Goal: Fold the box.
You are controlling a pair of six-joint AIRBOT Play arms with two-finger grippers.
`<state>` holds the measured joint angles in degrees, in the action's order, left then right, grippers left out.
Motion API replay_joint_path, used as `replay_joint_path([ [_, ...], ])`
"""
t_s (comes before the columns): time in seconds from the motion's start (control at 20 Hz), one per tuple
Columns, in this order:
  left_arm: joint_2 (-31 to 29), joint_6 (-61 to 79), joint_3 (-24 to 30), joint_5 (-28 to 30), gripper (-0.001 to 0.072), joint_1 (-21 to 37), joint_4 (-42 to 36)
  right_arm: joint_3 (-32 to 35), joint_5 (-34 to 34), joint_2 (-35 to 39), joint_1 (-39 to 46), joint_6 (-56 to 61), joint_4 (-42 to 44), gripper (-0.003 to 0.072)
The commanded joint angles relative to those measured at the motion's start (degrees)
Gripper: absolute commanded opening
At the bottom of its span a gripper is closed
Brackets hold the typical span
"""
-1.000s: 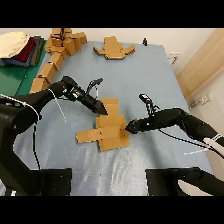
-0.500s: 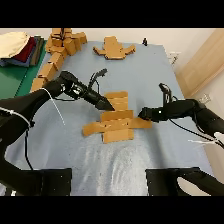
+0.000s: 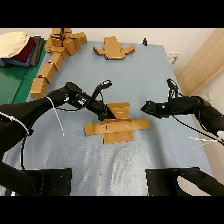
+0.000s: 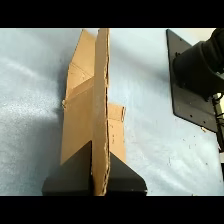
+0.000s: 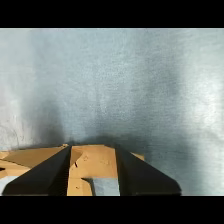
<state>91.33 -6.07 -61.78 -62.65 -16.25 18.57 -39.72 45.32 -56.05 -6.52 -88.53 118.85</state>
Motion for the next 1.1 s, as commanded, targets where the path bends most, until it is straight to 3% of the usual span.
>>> replay_joint_path([
  [0.0, 0.5, 1.81, 0.76, 1.31, 0.0011, -0.2, 0.74, -0.07, -0.76, 0.04, 0.02, 0.26, 0.85, 0.0427],
  [0.3, 1.53, 1.86, 0.15, 1.36, 0.0011, -0.15, 0.72, -0.04, -0.74, -0.02, 0.02, 0.26, 1.01, 0.0427],
  [0.6, 1.68, -2.51, -3.69, -7.93, 0.0011, -0.15, 0.46, -0.02, -0.92, -0.07, 0.02, 0.26, 0.98, 0.0427],
  [1.05, 6.16, -7.56, -4.35, -7.87, 0.0011, -0.07, 0.28, 0.0, -0.94, -0.07, 0.0, 0.24, 0.96, 0.0427],
])
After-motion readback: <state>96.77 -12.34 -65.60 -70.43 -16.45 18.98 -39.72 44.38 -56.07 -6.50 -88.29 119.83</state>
